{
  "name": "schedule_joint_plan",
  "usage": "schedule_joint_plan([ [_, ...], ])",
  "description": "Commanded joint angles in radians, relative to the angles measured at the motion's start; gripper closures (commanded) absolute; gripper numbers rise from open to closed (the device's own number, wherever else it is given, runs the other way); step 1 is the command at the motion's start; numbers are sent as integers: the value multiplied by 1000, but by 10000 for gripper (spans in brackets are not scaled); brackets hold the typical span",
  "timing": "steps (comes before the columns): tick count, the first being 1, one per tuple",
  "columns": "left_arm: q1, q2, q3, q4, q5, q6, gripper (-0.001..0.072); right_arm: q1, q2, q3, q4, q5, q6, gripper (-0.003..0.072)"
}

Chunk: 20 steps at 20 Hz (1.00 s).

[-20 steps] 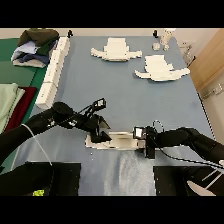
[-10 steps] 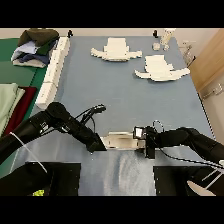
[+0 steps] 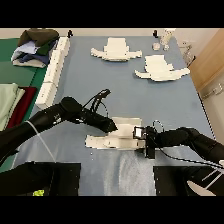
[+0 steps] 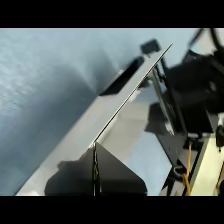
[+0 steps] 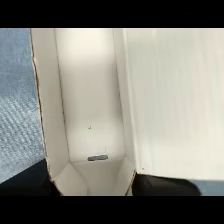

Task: Fold the box.

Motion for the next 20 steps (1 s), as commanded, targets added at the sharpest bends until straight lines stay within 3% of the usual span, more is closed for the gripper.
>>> schedule_joint_plan([
  [1, 9, -110, 12, 4, 39, -71, 699, 1, -1, -1, 0, 0, 0, 281],
  [5, 9, -177, 12, 0, 10, -84, 699, 1, -1, -1, 0, 0, 0, 281],
  [11, 10, -135, 23, 3, 4, -15, 699, 1, -1, -1, 0, 0, 0, 281],
  [13, 9, -53, 35, 42, 0, 7, 700, 1, -1, 0, 0, 0, 0, 281],
  [16, 9, 132, 39, 239, -35, -5, 700, 1, -1, -1, 0, 0, 0, 281],
  [20, 6, 382, 28, 460, -225, 37, 700, 1, -1, -1, 0, 0, 0, 280],
])
